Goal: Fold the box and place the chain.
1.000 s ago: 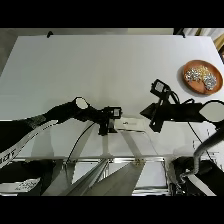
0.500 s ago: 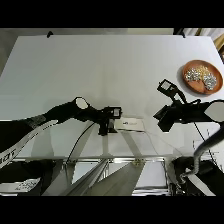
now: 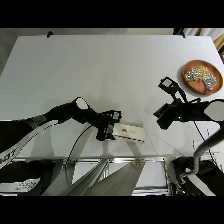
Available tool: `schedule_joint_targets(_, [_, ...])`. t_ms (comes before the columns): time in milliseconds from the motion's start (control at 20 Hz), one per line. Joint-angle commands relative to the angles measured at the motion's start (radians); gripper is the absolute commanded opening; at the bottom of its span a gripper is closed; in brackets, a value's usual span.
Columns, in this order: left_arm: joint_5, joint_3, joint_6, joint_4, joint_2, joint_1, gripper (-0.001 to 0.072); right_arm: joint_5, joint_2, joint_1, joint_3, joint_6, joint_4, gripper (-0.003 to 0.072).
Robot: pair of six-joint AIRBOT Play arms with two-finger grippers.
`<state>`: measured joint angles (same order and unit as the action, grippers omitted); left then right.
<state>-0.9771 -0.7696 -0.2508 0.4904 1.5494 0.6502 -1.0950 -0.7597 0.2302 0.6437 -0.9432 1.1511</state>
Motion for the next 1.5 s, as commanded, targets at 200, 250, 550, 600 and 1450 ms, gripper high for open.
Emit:
schedule_joint_targets(200, [0.063, -0.001, 0.198, 0.004, -0.07, -0.021, 0.0004, 0.003, 0.0, -0.001, 0.001, -0.007, 0.0, 0.0017])
schedule_joint_targets(250, [0.093, -0.001, 0.275, 0.021, -0.104, -0.041, 0.0003, 0.003, 0.0, -0.001, 0.001, -0.007, 0.0, 0.0017])
schedule_joint_targets(550, [0.201, -0.001, 0.655, 0.238, -0.341, -0.305, 0.0002, -0.009, 0.0, -0.001, 0.001, -0.007, 0.0, 0.0017])
schedule_joint_targets(600, [0.187, -0.001, 0.683, 0.246, -0.374, -0.371, 0.0002, -0.018, 0.0, -0.001, 0.001, -0.007, 0.0, 0.0017])
schedule_joint_targets(1450, [-0.028, 0.082, 1.239, 0.816, -0.459, -0.857, 0.0255, -0.026, 0.0, -0.001, 0.001, -0.006, -0.005, 0.0017])
